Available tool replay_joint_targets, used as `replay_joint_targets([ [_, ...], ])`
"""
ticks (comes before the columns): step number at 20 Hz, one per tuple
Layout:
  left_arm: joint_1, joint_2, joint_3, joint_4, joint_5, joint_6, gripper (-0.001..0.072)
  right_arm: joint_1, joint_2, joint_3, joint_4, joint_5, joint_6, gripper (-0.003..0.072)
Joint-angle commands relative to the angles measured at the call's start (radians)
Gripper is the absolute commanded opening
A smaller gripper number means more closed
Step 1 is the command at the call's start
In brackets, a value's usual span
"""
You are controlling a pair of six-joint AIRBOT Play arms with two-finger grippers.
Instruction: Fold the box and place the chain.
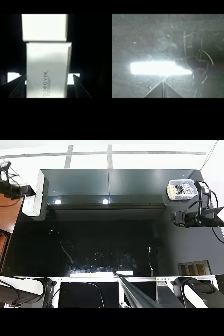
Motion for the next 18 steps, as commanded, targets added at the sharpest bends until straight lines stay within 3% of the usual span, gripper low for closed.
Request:
replay_joint_targets([
  [1,-0.005,-0.003,0.208,-0.002,-0.205,-0.154,0.0705,0.014,0.0,0.0,0.002,-0.035,-0.014,0.0021],
  [3,-0.021,-0.003,0.349,0.006,-0.351,-0.312,0.0696,0.074,-0.002,0.0,0.025,-0.117,-0.079,0.0021],
  [4,-0.032,0.001,0.387,-0.007,-0.423,-0.355,0.0643,0.115,-0.007,0.0,0.043,-0.169,-0.101,0.0021],
  [6,-0.07,0.011,0.398,-0.081,-0.542,-0.342,0.0244,0.207,-0.023,0.0,0.041,-0.255,-0.107,0.0021],
  [7,-0.101,0.024,0.384,-0.122,-0.584,-0.314,0.0099,0.243,-0.035,-0.001,0.039,-0.283,-0.107,0.0021],
  [8,-0.138,0.048,0.356,-0.153,-0.591,-0.291,0.0028,0.265,-0.045,-0.002,0.039,-0.299,-0.107,0.002],
  [11,-0.289,0.192,0.208,-0.168,-0.511,-0.248,0.0029,0.291,-0.072,-0.004,0.039,-0.304,-0.106,0.002],
  [13,-0.395,0.349,0.039,-0.139,-0.366,-0.243,0.0029,0.291,-0.077,-0.004,0.039,-0.304,-0.106,0.0021],
  [18,-0.645,0.775,-0.557,0.109,0.098,-0.204,0.0029,0.291,-0.085,-0.024,0.013,-0.351,-0.106,0.0021],
])
